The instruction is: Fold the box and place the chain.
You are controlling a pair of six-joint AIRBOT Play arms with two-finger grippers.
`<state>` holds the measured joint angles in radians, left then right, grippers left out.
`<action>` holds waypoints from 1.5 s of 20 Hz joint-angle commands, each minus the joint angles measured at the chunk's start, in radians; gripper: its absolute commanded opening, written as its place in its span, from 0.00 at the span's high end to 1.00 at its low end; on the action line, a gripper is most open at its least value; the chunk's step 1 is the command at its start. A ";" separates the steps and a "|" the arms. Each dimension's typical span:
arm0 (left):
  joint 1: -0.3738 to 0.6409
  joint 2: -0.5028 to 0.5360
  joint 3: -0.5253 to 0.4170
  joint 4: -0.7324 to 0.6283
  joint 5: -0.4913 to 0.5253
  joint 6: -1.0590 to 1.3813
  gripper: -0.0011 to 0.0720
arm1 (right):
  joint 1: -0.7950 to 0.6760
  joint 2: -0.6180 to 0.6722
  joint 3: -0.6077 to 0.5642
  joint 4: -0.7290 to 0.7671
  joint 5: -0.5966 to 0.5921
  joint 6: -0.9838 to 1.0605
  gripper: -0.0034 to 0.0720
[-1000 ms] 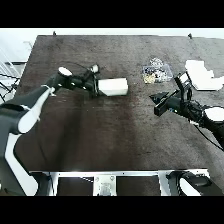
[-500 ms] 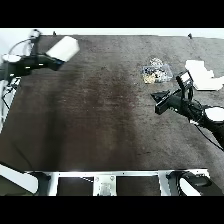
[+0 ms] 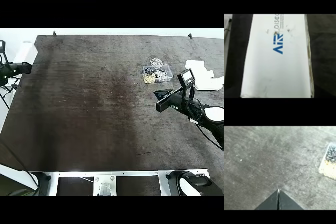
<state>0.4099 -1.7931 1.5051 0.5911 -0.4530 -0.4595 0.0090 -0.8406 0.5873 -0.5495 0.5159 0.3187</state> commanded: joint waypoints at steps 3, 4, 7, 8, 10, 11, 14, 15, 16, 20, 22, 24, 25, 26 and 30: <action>0.014 -0.083 -0.014 0.012 0.084 -0.011 0.96 | 0.000 -0.007 0.000 0.000 -0.039 -0.001 0.94; 0.014 -0.095 -0.014 0.013 0.085 -0.011 0.96 | 0.000 -0.010 0.000 -0.001 -0.039 -0.001 0.94; 0.014 -0.118 -0.014 0.038 0.091 -0.009 0.96 | 0.000 -0.029 0.000 0.000 -0.045 -0.001 0.94; 0.014 -0.124 -0.014 0.039 0.096 0.003 0.96 | 0.000 -0.037 0.000 0.000 -0.046 -0.001 0.94; 0.014 -0.133 -0.014 0.047 0.103 0.027 0.96 | 0.000 -0.051 0.000 0.000 -0.046 -0.001 0.94; 0.014 -0.138 -0.014 0.058 0.105 0.026 0.96 | 0.000 -0.055 0.000 0.000 -0.046 -0.001 0.94; 0.014 -0.153 -0.014 0.058 0.133 0.026 0.96 | 0.000 -0.058 0.000 0.000 -0.050 -0.001 0.94; 0.014 -0.158 -0.014 0.058 0.145 0.026 0.96 | 0.000 -0.058 0.000 0.000 -0.053 -0.001 0.94; 0.014 -0.160 -0.014 0.058 0.150 0.027 0.96 | 0.000 -0.058 0.000 0.000 -0.053 -0.001 0.94; 0.014 -0.165 -0.014 0.058 0.167 0.031 0.96 | 0.000 -0.058 0.000 0.000 -0.053 -0.001 0.94; 0.014 -0.175 -0.014 0.058 0.155 0.031 0.96 | 0.000 -0.058 0.000 0.000 -0.053 -0.001 0.94; 0.014 -0.177 -0.014 0.057 0.154 0.032 0.90 | 0.000 -0.058 0.000 0.000 -0.053 -0.001 0.94; 0.014 -0.177 -0.014 0.057 0.158 0.031 0.38 | 0.000 -0.058 0.000 0.000 -0.053 -0.001 0.94; 0.014 -0.177 -0.014 0.058 0.162 0.032 0.11 | 0.000 -0.058 0.000 0.000 -0.053 -0.001 0.94; 0.014 -0.177 -0.013 0.058 0.159 0.043 0.02 | 0.000 -0.058 0.000 0.000 -0.053 -0.001 0.65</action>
<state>0.4232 -1.9686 1.4910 0.6479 -0.2913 -0.4248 0.0090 -0.8982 0.5873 -0.5503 0.4629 0.3168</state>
